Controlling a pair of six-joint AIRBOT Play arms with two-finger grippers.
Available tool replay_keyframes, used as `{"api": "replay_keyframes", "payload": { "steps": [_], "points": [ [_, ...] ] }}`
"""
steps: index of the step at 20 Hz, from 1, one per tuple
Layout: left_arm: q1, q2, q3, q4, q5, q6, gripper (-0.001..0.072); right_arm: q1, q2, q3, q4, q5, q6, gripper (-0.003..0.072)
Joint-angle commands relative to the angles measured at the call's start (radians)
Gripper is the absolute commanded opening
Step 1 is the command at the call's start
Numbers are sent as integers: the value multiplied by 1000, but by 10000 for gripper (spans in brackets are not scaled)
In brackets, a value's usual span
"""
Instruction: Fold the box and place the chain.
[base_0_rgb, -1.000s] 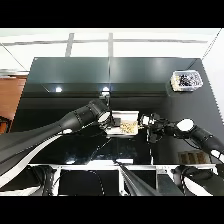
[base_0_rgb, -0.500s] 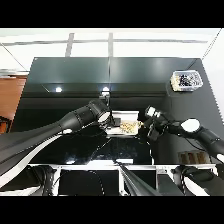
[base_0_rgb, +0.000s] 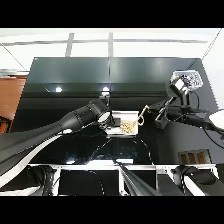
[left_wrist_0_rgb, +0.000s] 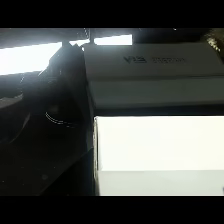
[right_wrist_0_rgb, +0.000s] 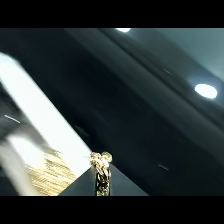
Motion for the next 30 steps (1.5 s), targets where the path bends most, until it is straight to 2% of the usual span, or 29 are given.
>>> {"api": "replay_keyframes", "payload": {
  "steps": [1,2,6,12,13,14,15,19,24,28,29,30],
  "points": [
    [1,0,1,0,0,0,32,3,17,53,207,161,95,10],
    [1,0,1,0,0,0,32,21,11,53,250,176,99,10],
    [1,0,1,0,13,0,31,129,-61,52,246,139,112,17],
    [1,0,1,0,19,0,32,143,-96,53,211,103,141,19],
    [1,0,1,0,20,0,32,143,-96,53,182,112,163,134],
    [1,0,1,0,20,0,32,143,-96,53,153,117,185,355],
    [1,0,1,0,21,0,32,140,-96,53,112,119,189,380],
    [0,0,0,-6,15,0,31,46,-90,73,-64,137,250,380],
    [12,0,1,-30,16,1,32,-66,-88,77,-68,271,252,371],
    [22,22,1,-63,12,-3,32,-69,-88,77,-70,284,252,372],
    [22,36,1,-59,18,-10,96,-69,-88,77,-70,283,252,372],
    [22,51,1,-47,20,-13,260,-69,-88,77,-70,282,252,372]
  ]
}}
